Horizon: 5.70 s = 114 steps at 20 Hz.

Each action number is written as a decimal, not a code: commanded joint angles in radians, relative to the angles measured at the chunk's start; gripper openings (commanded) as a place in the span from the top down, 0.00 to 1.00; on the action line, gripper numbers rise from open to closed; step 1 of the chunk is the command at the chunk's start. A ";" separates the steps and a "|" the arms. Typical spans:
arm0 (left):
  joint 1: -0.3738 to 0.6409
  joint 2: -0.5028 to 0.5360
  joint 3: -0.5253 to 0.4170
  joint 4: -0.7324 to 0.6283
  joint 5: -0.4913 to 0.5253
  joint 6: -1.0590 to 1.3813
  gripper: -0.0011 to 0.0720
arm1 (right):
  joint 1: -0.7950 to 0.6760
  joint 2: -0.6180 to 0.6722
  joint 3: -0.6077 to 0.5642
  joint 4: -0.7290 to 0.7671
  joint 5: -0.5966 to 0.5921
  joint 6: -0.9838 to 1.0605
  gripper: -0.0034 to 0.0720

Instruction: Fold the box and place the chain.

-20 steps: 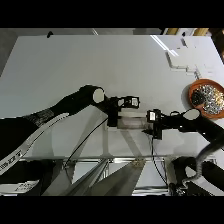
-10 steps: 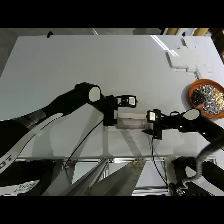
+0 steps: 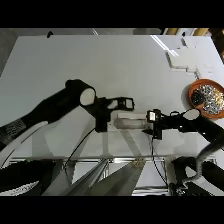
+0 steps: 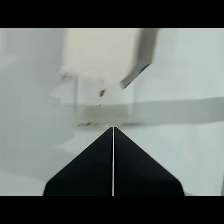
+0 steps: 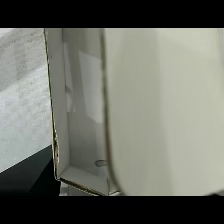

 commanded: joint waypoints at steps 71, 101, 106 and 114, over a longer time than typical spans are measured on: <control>-0.029 -0.053 -0.261 -0.315 0.553 0.502 0.81 | 0.000 0.001 0.000 -0.001 0.001 0.000 0.51; 0.181 0.229 -0.268 0.040 0.195 -0.756 0.98 | 0.000 0.001 0.000 -0.001 0.001 0.000 0.51; 0.251 0.187 -0.404 -0.085 0.307 -0.897 0.98 | 0.000 0.001 0.000 -0.001 0.001 0.000 0.51; 0.211 0.055 -0.431 -0.390 0.408 -0.841 0.98 | 0.000 0.001 0.000 -0.001 0.001 0.000 0.51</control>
